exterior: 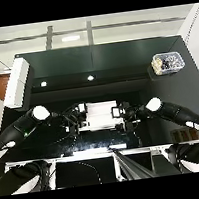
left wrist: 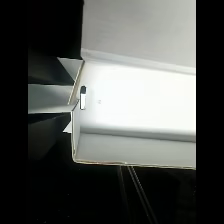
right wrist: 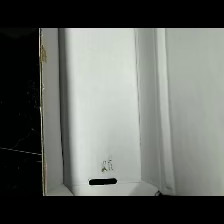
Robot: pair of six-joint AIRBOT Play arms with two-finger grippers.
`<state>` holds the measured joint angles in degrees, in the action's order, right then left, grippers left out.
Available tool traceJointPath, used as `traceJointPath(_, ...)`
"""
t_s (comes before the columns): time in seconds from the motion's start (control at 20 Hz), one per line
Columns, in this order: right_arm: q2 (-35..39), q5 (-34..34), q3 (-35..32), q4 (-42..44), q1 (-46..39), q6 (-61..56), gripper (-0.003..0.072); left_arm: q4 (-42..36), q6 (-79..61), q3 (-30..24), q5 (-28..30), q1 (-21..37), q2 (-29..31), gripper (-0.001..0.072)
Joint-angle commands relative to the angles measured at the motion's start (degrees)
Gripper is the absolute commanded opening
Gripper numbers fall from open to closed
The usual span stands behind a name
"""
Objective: Fold the box and place the chain.
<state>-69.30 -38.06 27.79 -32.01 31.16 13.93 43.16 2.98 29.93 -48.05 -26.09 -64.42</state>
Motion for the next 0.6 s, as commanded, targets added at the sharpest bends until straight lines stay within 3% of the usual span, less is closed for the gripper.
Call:
traceJointPath(0.0,-0.02,0.0,-0.02,0.0,0.04,-0.02,0.048,-0.39,-0.02,-0.02,1.31,-2.12,-0.04,0.0196)
traceJointPath(0.2,-0.02,0.02,-0.02,0.0,0.04,-0.02,0.048,-0.42,0.0,-0.02,6.32,-6.32,-0.04,0.0173)
traceJointPath(0.55,-0.02,0.0,-0.02,0.0,0.04,-0.02,0.048,-4.2,0.2,-0.02,7.54,-7.43,-1.68,0.0164)
